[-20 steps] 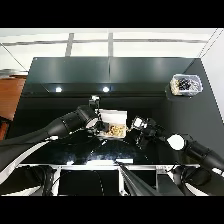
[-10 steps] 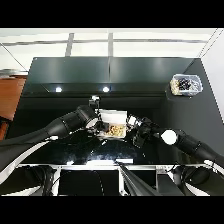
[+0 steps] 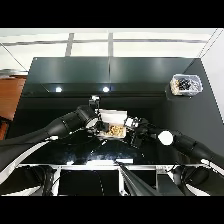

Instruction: Fold the box and place the chain.

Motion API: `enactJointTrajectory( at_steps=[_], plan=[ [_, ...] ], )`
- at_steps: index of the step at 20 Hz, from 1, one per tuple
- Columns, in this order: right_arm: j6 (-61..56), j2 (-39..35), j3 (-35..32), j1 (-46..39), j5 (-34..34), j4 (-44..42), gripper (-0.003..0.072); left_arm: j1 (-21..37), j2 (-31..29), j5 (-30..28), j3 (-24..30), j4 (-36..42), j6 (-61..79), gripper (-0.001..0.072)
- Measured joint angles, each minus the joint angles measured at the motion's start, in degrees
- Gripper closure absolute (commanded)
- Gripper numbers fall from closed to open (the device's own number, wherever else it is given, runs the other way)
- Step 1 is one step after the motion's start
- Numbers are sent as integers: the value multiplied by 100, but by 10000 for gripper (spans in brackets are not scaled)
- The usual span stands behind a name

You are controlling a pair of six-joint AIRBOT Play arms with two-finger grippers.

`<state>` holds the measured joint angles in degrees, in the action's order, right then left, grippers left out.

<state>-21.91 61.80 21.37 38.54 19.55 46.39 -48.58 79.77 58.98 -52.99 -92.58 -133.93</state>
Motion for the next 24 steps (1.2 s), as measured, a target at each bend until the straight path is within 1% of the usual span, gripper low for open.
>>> enactJointTrajectory(
  at_steps=[4,7,11,15,19,24],
  plan=[
    [-229,-46,0,7,-9,37,663,0,0,-2,0,0,0,678],
    [-492,-315,0,-2,111,39,663,0,0,-2,0,0,-2,678],
    [-990,-1027,46,-195,612,48,664,0,0,-2,0,-7,0,678],
    [-1580,-1681,413,-361,1283,-15,664,0,0,0,-2,-9,0,678],
    [-1958,-1893,911,-409,1519,-586,664,0,0,2,0,-7,0,678],
    [-2142,-1853,1143,-424,1558,-1652,663,0,0,4,0,0,0,678]
  ],
)
